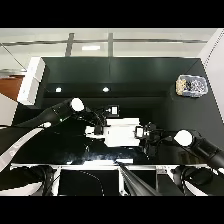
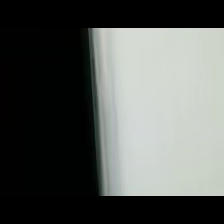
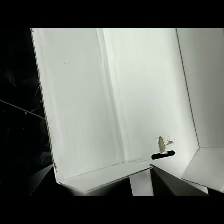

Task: Fold the box and place the chain.

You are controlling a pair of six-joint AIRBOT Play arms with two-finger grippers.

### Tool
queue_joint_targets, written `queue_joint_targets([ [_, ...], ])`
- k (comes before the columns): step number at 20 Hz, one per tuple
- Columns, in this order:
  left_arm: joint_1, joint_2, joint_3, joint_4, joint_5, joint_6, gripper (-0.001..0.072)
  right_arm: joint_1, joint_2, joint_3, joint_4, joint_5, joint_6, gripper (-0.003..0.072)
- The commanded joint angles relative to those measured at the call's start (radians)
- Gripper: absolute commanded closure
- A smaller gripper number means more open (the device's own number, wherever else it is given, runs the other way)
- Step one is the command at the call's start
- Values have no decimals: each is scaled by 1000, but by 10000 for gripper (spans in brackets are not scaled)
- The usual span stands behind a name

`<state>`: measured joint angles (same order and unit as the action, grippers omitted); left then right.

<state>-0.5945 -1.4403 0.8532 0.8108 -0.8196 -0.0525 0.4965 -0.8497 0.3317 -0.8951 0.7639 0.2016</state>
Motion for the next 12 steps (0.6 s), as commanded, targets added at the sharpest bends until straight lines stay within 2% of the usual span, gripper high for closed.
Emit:
queue_joint_targets([
  [1, -1, -1, 0, 0, 0, 0, 677, 4, 2, 19, -4, -11, 30, -14],
  [7, -1, -1, 0, 0, 1, 0, 676, 2, 2, 93, -113, -13, 76, -14],
  [12, -1, -1, 0, 0, 1, 0, 677, 2, 2, 121, -103, -35, 80, -15],
])
